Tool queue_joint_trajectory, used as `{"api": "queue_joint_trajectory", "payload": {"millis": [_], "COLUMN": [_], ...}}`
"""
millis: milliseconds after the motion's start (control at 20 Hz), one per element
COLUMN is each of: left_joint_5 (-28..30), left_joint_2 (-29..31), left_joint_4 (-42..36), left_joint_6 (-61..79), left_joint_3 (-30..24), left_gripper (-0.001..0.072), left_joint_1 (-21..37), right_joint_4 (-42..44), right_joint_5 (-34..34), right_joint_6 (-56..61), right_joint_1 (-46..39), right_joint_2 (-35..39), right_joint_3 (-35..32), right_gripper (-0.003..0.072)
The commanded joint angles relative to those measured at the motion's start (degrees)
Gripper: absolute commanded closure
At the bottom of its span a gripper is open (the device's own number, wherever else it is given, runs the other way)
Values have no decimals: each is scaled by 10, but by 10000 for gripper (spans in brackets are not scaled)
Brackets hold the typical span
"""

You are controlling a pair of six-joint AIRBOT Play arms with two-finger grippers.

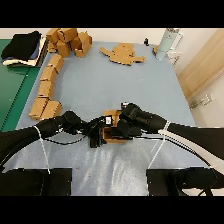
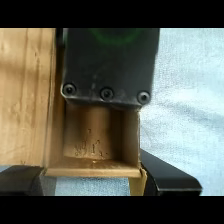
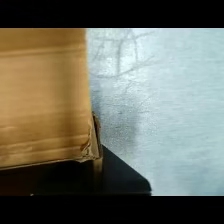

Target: Fold the box.

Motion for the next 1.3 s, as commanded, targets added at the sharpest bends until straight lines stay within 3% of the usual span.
{"api": "queue_joint_trajectory", "payload": {"millis": [0, 200, 250, 300, 500, 550, 650, 700, 950, 1000, 1050, 1100, 1250], "left_joint_5": [0, 0, 0, 0, 0, 0, 0, 0, 0, 0, 0, 0, 0], "left_joint_2": [0, 0, 0, 0, 0, 0, 0, 0, 0, 0, 0, 0, 0], "left_joint_4": [0, 0, 0, 0, 0, 0, 0, 0, 0, 0, 0, 0, 0], "left_joint_6": [0, 0, 0, 0, 0, 0, 0, 0, 0, 0, 0, 0, 0], "left_joint_3": [0, 0, 0, 0, 0, 1, 0, 0, 0, 0, 0, 0, 0], "left_gripper": [199, 198, 199, 199, 199, 199, 199, 199, 199, 199, 199, 199, 199], "left_joint_1": [0, 0, 0, 0, 0, 0, 0, 0, 0, 0, 0, 0, 0], "right_joint_4": [-9, -9, -9, -9, -9, -9, -9, -9, -9, -9, -9, -7, 21], "right_joint_5": [-1, 0, 0, 0, 0, -1, 0, 1, 0, -1, 0, 0, -1], "right_joint_6": [5, -17, -17, -18, -17, -17, -18, -26, -31, -31, -31, -36, -54], "right_joint_1": [1, 1, 1, 1, 0, 0, 0, 0, 0, 0, 0, 0, 0], "right_joint_2": [-6, -5, -5, -3, 12, 12, 12, 11, 12, 12, 12, 12, 15], "right_joint_3": [0, 0, 0, 0, 0, 0, 0, 0, 0, 0, 0, 0, 3], "right_gripper": [674, 678, 462, 337, 336, 338, 611, 683, 683, 573, 247, 181, 181]}}
